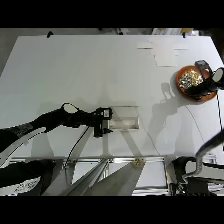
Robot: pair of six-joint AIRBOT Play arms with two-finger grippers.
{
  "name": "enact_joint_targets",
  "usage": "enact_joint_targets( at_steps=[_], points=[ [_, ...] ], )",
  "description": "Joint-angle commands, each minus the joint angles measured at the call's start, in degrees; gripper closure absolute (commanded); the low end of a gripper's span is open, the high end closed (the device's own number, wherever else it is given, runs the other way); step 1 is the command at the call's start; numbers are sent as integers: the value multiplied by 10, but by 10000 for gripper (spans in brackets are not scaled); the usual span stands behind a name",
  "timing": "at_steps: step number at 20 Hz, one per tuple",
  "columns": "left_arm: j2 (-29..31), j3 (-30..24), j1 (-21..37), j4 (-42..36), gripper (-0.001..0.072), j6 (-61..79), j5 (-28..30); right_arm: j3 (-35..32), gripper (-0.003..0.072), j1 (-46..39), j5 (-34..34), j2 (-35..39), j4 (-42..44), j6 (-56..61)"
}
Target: Fold the box and place the chain.
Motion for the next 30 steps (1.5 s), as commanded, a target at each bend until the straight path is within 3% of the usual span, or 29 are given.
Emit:
enact_joint_targets(
  at_steps=[1, 7, 10, 13, 17, 24, 30],
  points=[
    [0, 0, 0, 0, 539, 0, 0, 0, 431, 0, 0, -9, -2, -2],
    [0, 0, 0, 0, 538, 0, 0, 0, 474, -3, -2, -9, -15, -1],
    [0, 0, 0, 0, 539, 0, 0, 0, 669, -12, 8, -8, -14, 7],
    [0, 0, 0, 0, 538, 0, 0, 0, 668, -10, 16, 13, -10, 7],
    [0, 0, 0, 0, 538, 0, 0, 0, 668, -10, 28, 101, 12, 20],
    [0, 0, 0, 0, 538, 0, 0, 0, 669, -10, 146, 263, 286, -11],
    [0, 0, 0, 0, 538, 0, 0, 0, 668, 66, 234, 381, 316, -13]
  ],
)
